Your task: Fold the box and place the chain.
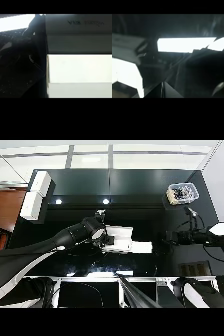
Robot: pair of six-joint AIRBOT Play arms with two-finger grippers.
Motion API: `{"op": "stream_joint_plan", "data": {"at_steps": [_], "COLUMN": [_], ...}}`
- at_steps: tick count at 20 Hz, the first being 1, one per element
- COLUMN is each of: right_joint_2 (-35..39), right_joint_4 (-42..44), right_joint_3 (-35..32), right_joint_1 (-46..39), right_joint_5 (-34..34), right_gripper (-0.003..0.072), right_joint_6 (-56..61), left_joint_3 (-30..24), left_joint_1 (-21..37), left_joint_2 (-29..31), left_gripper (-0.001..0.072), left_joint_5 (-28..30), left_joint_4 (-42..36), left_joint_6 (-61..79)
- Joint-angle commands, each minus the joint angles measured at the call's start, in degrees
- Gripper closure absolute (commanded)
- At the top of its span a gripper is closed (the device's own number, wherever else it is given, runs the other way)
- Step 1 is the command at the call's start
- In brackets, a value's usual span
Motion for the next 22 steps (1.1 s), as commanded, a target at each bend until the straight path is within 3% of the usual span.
{"op": "stream_joint_plan", "data": {"at_steps": [1,11,16,22], "right_joint_2": [-4.1,-12.4,-16.9,-17.0], "right_joint_4": [0.7,2.6,10.3,15.8], "right_joint_3": [0.0,0.0,0.0,0.0], "right_joint_1": [-0.4,3.0,8.8,8.9], "right_joint_5": [4.2,7.6,7.1,7.1], "right_gripper": [0.0659,0.0658,0.0658,0.0656], "right_joint_6": [1.8,1.8,-3.6,-7.0], "left_joint_3": [0.0,0.0,0.0,0.0], "left_joint_1": [0.0,0.0,0.0,0.0], "left_joint_2": [0.0,0.0,0.0,0.0], "left_gripper": [0.0681,0.0681,0.0681,0.0681], "left_joint_5": [-0.1,-0.2,0.0,0.3], "left_joint_4": [0.0,-0.2,-0.2,-0.2], "left_joint_6": [0.0,0.0,0.0,-0.2]}}
